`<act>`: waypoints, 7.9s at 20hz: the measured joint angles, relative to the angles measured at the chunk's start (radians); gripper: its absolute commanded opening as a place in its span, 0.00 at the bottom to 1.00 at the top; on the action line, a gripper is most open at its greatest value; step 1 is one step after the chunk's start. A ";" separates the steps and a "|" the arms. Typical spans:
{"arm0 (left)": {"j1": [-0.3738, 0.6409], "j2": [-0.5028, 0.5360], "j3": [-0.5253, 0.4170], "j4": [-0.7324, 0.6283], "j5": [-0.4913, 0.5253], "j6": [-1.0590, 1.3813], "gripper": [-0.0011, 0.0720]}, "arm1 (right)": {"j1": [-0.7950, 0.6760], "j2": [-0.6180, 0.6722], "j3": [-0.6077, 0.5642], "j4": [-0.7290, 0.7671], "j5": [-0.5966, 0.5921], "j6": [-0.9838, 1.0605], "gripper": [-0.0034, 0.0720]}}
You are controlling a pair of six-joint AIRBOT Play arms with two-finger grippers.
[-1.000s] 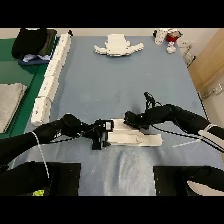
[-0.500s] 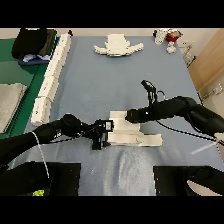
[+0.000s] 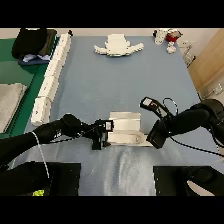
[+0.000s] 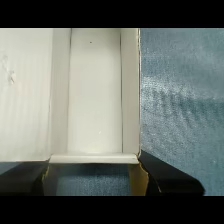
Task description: Fold the box.
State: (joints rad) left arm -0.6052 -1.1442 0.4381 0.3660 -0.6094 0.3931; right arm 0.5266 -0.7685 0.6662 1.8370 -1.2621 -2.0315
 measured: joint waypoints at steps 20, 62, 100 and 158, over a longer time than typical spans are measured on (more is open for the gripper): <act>0.000 0.000 0.000 0.000 0.000 0.000 0.58 | 0.069 -0.062 -0.204 0.101 0.401 -0.577 0.23; 0.000 0.000 0.000 0.000 0.000 0.000 0.58 | -0.467 -0.111 -0.260 0.185 0.130 0.602 0.05; 0.000 0.000 0.000 0.000 0.000 -0.001 0.58 | 0.089 -0.264 0.023 0.076 0.214 0.813 0.70; 0.000 0.000 0.000 0.000 0.000 0.000 0.58 | -0.369 -0.676 0.295 0.654 -0.029 0.129 0.05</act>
State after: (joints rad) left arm -0.6052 -1.1442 0.4381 0.3656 -0.6098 0.3927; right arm 0.1574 -1.4441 0.9615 2.4908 -1.2907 -1.9030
